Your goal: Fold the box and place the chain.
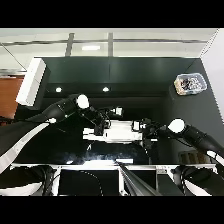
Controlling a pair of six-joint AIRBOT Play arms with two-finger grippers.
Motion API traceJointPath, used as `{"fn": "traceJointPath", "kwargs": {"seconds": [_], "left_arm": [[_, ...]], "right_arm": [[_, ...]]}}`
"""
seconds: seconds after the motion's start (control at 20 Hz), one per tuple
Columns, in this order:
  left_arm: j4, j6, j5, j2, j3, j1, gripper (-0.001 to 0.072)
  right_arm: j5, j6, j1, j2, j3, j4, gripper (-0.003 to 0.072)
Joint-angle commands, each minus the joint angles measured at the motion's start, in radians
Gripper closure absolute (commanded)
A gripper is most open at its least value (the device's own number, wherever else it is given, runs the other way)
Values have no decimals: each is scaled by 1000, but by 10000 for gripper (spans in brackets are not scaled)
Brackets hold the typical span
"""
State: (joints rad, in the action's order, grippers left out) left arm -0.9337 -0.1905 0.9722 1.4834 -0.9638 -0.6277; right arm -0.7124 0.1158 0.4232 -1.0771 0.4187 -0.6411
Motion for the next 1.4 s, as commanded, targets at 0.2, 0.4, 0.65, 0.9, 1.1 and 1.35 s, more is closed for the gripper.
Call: {"fn": "traceJointPath", "kwargs": {"seconds": [0.2, 0.4, 0.65, 0.9, 1.1, 1.35], "left_arm": [[0, -1, 1, 0, 0, 0, 685], [0, -1, 1, 0, 0, 0, 685], [0, -1, 1, 0, 0, 0, 685], [0, -1, 1, 0, 0, 0, 685], [0, -1, 0, 0, 0, 0, 685], [0, -2, 1, 0, 0, 0, 686]], "right_arm": [[2, 13, 1, -14, 1, 6, 50], [-2, 13, 1, -14, 0, -24, 50], [-17, 13, 1, -14, 0, -26, 50], [-16, 13, 1, -17, 0, -26, 50], [-16, 13, 1, -23, 0, -25, 50], [17, 12, 1, -24, 0, -17, 50]]}}
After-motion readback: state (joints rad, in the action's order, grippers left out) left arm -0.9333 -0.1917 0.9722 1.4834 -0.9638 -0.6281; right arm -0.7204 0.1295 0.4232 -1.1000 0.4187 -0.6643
